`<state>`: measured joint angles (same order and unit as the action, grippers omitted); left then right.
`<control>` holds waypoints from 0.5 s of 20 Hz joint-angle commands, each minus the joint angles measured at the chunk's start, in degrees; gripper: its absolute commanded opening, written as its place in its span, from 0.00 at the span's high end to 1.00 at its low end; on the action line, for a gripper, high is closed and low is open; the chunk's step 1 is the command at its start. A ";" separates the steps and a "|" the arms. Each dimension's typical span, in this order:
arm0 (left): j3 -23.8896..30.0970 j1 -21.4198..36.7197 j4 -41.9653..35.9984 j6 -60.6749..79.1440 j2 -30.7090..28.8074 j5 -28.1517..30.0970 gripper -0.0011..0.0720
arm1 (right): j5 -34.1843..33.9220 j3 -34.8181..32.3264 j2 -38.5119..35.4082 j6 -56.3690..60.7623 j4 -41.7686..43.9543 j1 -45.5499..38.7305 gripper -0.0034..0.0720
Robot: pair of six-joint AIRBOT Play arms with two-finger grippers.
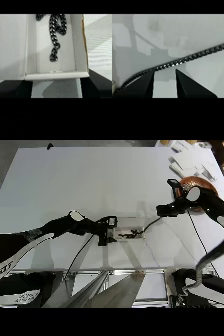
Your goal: Fold the box and place the chain.
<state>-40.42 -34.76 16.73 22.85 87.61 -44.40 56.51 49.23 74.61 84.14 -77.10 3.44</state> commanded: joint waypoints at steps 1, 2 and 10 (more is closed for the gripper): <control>0.00 0.04 0.00 0.02 -0.04 0.02 0.56 | -0.42 -0.02 2.12 1.66 -2.58 0.07 0.56; 0.00 0.04 0.02 0.04 -0.04 0.02 0.56 | -0.44 -0.02 2.62 2.25 -2.69 0.07 0.56; 0.00 0.04 0.00 0.04 -0.04 0.02 0.56 | -1.99 0.00 4.94 3.10 -3.54 0.07 0.64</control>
<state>-40.42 -34.76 16.73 22.87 87.61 -44.40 55.13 49.23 79.05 87.02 -80.27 3.44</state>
